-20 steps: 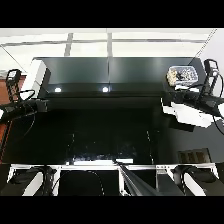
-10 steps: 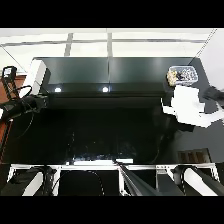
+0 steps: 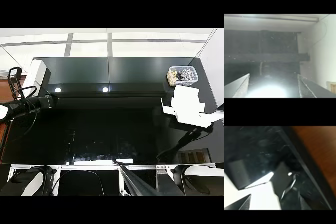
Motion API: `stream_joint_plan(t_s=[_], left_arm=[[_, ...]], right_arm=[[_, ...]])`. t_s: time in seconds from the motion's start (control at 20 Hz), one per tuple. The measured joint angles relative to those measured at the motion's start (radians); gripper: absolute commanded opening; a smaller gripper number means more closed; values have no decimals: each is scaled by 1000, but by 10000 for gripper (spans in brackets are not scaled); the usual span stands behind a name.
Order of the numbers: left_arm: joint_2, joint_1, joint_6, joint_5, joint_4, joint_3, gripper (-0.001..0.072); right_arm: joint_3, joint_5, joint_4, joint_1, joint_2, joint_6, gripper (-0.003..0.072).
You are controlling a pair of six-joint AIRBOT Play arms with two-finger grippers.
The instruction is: Fold the box and place the chain.
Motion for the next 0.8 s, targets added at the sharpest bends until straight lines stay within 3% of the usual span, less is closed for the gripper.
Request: stream_joint_plan(t_s=[0.05,0.1,0.15,0.35,0.55,0.65,0.8], left_arm=[[-3,-1,0,0,-7,0,712],[-8,-2,0,-1,-13,0,712],[-11,-2,0,-2,-21,0,712],[-24,-2,0,-5,-37,0,712],[-33,-2,0,-6,-42,0,711],[-34,-3,0,-9,-44,0,711],[-40,-26,2,-34,-54,0,711]], right_arm=[[20,25,8,14,-31,-29,361],[36,43,6,29,-52,-53,97],[51,60,-1,44,-67,-68,42],[105,160,-42,92,-73,-105,12],[71,207,30,162,49,-115,12],[-17,187,93,222,158,-116,12],[-252,33,253,369,369,-127,12]])
